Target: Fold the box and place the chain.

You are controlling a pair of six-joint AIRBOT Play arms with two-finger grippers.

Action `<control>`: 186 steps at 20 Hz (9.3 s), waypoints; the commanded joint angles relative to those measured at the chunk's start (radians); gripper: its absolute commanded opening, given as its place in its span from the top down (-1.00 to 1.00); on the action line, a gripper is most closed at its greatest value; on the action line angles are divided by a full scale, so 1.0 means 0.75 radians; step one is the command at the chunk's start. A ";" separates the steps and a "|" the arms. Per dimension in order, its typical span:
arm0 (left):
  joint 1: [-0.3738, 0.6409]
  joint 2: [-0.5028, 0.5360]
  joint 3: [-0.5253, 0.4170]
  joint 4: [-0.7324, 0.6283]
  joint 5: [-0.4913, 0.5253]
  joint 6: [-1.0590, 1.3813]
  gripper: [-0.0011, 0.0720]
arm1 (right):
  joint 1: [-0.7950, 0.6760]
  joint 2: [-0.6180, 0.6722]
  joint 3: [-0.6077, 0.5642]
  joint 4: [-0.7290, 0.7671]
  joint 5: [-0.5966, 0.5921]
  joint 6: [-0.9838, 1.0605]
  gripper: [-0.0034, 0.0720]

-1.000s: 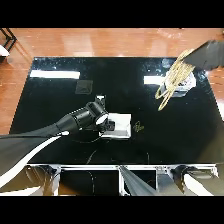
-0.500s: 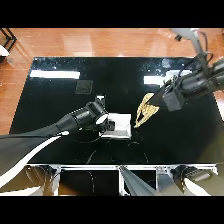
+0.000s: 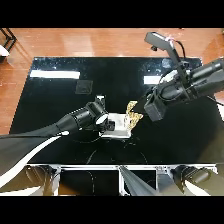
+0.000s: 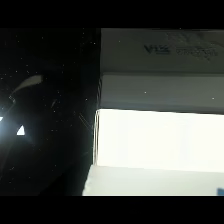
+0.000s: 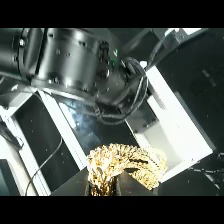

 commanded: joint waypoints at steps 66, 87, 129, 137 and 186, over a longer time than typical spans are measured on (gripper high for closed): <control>0.745 1.176 -0.495 -0.291 0.051 0.909 -0.76 | -0.126 -0.151 -0.354 -0.134 -0.604 0.043 -0.97; 0.812 1.137 -0.592 -0.415 0.102 0.995 -0.74 | 0.092 -0.409 -0.221 -0.223 -0.371 -0.554 -0.97; 0.812 1.137 -0.592 -0.408 0.135 0.995 -0.71 | 0.334 -0.455 -0.231 -0.469 -0.320 -0.531 -0.80; 0.812 1.137 -0.592 -0.408 0.134 0.995 -0.71 | 0.335 -0.459 -0.231 -0.493 -0.321 -0.521 -0.80; 0.812 1.137 -0.592 -0.407 0.130 0.995 -0.71 | 0.448 -0.466 -0.265 -0.603 -0.336 -0.437 -0.08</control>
